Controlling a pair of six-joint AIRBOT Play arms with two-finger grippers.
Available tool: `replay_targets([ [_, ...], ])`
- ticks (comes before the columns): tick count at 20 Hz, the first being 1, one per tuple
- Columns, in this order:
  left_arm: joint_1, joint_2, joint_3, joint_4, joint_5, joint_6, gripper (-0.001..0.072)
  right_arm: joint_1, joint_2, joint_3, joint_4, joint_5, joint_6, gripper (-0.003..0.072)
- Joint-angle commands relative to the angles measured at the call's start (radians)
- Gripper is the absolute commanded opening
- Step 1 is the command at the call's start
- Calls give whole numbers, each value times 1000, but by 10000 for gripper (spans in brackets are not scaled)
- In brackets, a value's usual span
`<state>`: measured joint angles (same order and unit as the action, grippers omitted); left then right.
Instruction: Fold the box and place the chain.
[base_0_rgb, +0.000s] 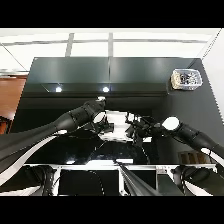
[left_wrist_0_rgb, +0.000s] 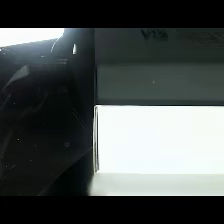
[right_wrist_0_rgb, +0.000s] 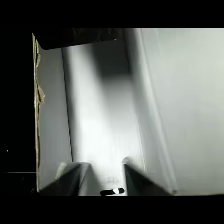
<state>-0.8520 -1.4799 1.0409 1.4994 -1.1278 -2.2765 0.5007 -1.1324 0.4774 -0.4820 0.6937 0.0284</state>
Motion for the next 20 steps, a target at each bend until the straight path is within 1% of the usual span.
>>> replay_targets([
  [1, 0, 0, 1, 2, -3, 1, 28, 0, 0, 0, 10, 2, 14, 349],
  [2, 0, 0, 1, 2, -3, 1, 28, 0, 0, 0, 10, 6, 23, 93],
  [3, 0, 0, 1, 2, -3, 1, 28, -1, 0, 1, 11, 19, 45, 18],
  [5, 0, 0, 1, 2, -3, -2, 28, -12, 13, 3, -13, 33, 237, 17],
  [6, 0, 0, 1, 2, -2, -6, 28, -38, 27, 10, -63, 56, 343, 17],
  [8, 0, 0, 1, 2, 1, -35, 27, -146, 74, 37, -199, 134, 558, 17],
  [10, 0, 0, 1, 2, 1, -69, 28, -327, 130, 75, -340, 250, 764, 17],
  [11, 0, 0, 1, 2, 1, -69, 28, -444, 155, 84, -397, 289, 867, 17],
  [13, 0, 0, 1, 3, 1, -69, 28, -681, 169, 79, -444, 348, 983, 17],
  [15, 0, 0, 1, 3, 1, -69, 28, -866, 168, 27, -394, 345, 1053, 17],
  [16, 0, 0, 1, 3, 2, -69, 27, -919, 163, -13, -334, 338, 1053, 17],
  [17, 0, 0, 1, 3, 2, -69, 28, -947, 149, -57, -241, 346, 1050, 16],
  [18, 0, 0, 1, 3, 3, -69, 28, -945, 124, -97, -160, 369, 1028, 16],
  [20, 0, 0, 1, 3, 4, -69, 28, -877, 63, -138, -69, 426, 972, 16],
])
